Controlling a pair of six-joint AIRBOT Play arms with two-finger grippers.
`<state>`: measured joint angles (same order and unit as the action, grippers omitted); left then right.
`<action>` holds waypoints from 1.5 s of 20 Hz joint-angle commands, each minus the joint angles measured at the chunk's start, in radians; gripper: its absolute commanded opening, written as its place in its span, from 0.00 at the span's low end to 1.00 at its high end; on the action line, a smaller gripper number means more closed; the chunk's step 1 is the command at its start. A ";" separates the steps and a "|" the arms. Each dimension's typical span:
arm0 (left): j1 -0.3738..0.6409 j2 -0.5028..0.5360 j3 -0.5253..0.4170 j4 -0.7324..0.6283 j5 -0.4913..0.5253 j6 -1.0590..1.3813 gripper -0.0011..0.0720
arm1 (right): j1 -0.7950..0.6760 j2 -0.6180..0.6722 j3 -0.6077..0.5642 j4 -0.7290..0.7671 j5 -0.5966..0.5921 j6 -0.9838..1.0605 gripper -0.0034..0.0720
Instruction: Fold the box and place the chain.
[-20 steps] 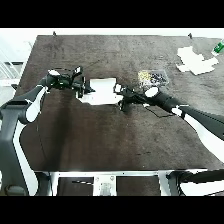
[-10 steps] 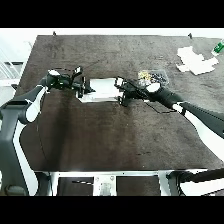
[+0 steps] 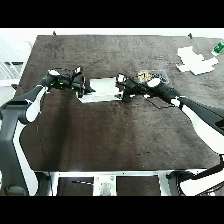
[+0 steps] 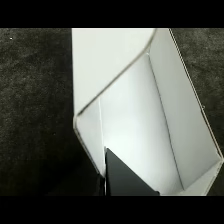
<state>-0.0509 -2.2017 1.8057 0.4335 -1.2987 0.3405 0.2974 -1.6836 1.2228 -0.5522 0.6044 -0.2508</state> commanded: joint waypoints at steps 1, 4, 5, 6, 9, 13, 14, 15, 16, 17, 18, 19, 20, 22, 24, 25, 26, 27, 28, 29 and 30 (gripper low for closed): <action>0.000 -0.001 0.000 0.000 -0.001 0.000 0.04 | -0.009 -0.015 0.021 0.002 0.009 -0.015 0.93; 0.000 -0.001 0.000 0.000 -0.002 0.000 0.04 | -0.040 -0.058 0.081 0.002 0.124 0.013 0.93; 0.000 -0.001 0.000 0.000 -0.002 0.000 0.05 | -0.052 -0.076 0.105 0.002 0.152 0.025 0.93; 0.000 -0.001 0.000 0.000 -0.002 0.000 0.05 | -0.064 -0.093 0.127 0.002 0.168 0.027 0.93; 0.000 -0.001 0.000 0.000 -0.002 0.000 0.05 | -0.085 -0.141 0.200 0.002 0.276 0.035 0.93; 0.000 -0.001 0.000 0.000 -0.002 0.000 0.04 | -0.108 -0.216 0.283 0.001 0.367 0.061 0.93; 0.000 -0.001 0.000 0.000 -0.002 0.000 0.05 | -0.109 -0.234 0.300 0.001 0.385 0.061 0.93; 0.000 -0.001 0.000 0.000 -0.002 0.000 0.04 | -0.113 -0.248 0.313 0.001 0.400 0.062 0.93; 0.000 -0.001 0.000 0.000 -0.002 0.000 0.05 | -0.113 -0.261 0.325 0.001 0.415 0.064 0.93; 0.000 -0.001 0.000 0.000 -0.002 0.000 0.05 | -0.114 -0.272 0.333 0.001 0.425 0.064 0.93; 0.000 -0.001 0.000 0.000 -0.002 0.000 0.04 | -0.114 -0.278 0.336 0.001 0.430 0.064 0.93; 0.000 -0.001 0.000 0.000 -0.002 0.000 0.04 | -0.113 -0.282 0.336 -0.002 0.445 0.064 0.93; 0.000 -0.001 0.000 0.000 -0.001 0.000 0.05 | -0.113 -0.282 0.336 -0.002 0.472 0.066 0.93; 0.000 -0.001 0.000 0.000 -0.001 0.000 0.05 | -0.105 -0.282 0.336 -0.029 0.516 0.098 0.93; 0.000 -0.001 0.000 0.000 -0.002 0.000 0.04 | -0.093 -0.284 0.335 -0.074 0.515 0.120 0.93; 0.000 -0.001 0.000 0.000 -0.001 0.000 0.04 | -0.090 -0.285 0.335 -0.073 0.515 0.121 0.93; 0.000 -0.001 0.000 0.000 0.000 0.000 0.05 | -0.084 -0.286 0.336 -0.074 0.513 0.120 0.93; 0.000 -0.001 0.000 0.000 0.000 0.000 0.05 | -0.077 -0.286 0.336 -0.075 0.506 0.116 0.93; 0.000 -0.001 0.000 0.000 0.000 0.000 0.04 | -0.070 -0.286 0.336 -0.082 0.488 0.115 0.93; 0.000 -0.001 0.000 0.000 -0.001 0.000 0.04 | -0.065 -0.286 0.336 -0.096 0.469 0.112 0.93; 0.000 -0.001 0.000 0.000 0.000 0.000 0.04 | -0.061 -0.289 0.338 -0.105 0.458 0.112 0.93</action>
<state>-0.0513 -2.2017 1.8057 0.4351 -1.3037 0.3416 0.2222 -1.9690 1.5581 -0.6285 1.0882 -0.1410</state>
